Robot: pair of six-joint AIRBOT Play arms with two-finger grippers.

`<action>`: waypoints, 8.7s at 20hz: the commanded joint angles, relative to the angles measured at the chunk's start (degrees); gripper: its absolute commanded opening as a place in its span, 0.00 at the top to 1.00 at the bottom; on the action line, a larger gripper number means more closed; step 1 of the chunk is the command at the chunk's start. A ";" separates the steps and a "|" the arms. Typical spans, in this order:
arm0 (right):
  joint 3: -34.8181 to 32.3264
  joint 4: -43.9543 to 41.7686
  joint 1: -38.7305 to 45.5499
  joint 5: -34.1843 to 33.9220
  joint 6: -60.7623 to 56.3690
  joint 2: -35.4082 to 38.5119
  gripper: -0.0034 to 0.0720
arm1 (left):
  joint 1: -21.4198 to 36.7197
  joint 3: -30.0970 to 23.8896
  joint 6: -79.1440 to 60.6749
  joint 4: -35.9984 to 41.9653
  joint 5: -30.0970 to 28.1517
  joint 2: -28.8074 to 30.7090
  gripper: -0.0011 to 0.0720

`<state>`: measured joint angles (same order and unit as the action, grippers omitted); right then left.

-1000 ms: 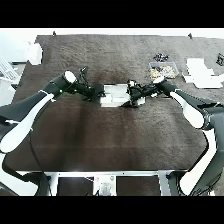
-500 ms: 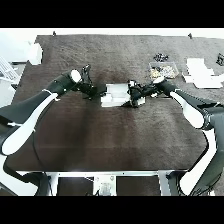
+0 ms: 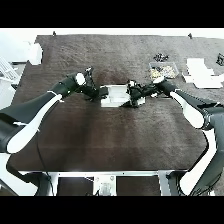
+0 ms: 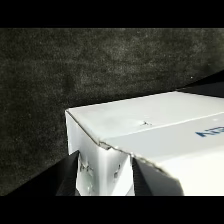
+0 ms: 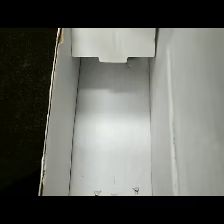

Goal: Fold the box and place the chain.

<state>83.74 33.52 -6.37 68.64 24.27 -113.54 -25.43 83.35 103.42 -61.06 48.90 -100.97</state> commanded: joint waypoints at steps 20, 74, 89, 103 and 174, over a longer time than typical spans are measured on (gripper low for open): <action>0.00 0.00 -0.02 0.00 -0.04 0.02 0.17 | -2.25 21.73 8.66 -13.75 21.86 -12.74 0.44; 0.00 0.00 -0.02 0.00 -0.04 0.02 0.17 | 5.07 29.81 -47.54 -3.21 45.94 -2.75 0.41; 0.00 0.00 -0.02 0.00 -0.04 0.02 0.17 | 15.85 0.96 -111.23 19.12 16.72 -3.21 0.00; 0.00 0.00 -0.02 -0.02 -0.04 0.02 0.17 | 14.34 -1.38 -123.84 30.69 13.07 -6.23 0.00; 0.00 0.00 -0.02 0.00 -0.04 0.02 0.17 | 12.94 5.60 -125.20 38.21 15.98 -17.29 0.02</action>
<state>83.74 33.52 -6.37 68.60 24.21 -113.54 -12.49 88.88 -21.28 -23.20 65.49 -118.08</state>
